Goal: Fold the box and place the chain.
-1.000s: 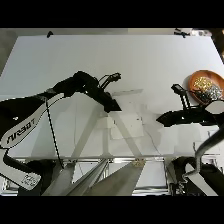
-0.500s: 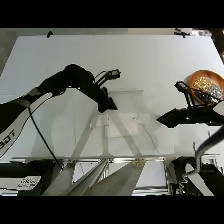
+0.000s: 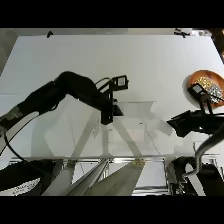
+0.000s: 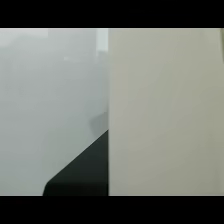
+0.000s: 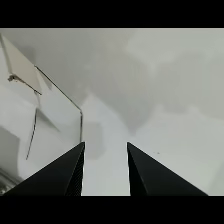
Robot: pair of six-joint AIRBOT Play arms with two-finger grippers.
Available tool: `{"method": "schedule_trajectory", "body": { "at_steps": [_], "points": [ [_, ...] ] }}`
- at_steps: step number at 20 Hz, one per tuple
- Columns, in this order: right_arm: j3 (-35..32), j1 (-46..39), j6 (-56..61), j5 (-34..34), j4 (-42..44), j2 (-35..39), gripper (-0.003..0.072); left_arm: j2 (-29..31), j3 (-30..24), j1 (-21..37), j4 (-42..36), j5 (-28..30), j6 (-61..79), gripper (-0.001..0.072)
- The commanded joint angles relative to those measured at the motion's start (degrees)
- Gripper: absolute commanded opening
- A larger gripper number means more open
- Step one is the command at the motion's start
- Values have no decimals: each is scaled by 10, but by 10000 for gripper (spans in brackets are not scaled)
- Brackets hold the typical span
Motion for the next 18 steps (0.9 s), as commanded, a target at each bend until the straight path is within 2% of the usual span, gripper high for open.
{"method": "schedule_trajectory", "body": {
  "at_steps": [1,4,8,10,14,18],
  "points": [
    [1,0,28,3,-35,83,304,43,-106,-21,12,-108,12,-1],
    [1,0,30,3,-17,94,304,50,-136,-16,8,-121,42,0],
    [1,0,30,3,-5,94,304,46,-137,-16,-3,-211,74,4],
    [1,0,30,3,-3,94,304,36,-137,-16,-3,-233,82,5],
    [1,0,30,3,9,94,303,-12,-137,-18,-3,-224,115,7],
    [1,0,29,0,9,94,302,-20,-137,-18,11,-211,116,7]
  ]
}}
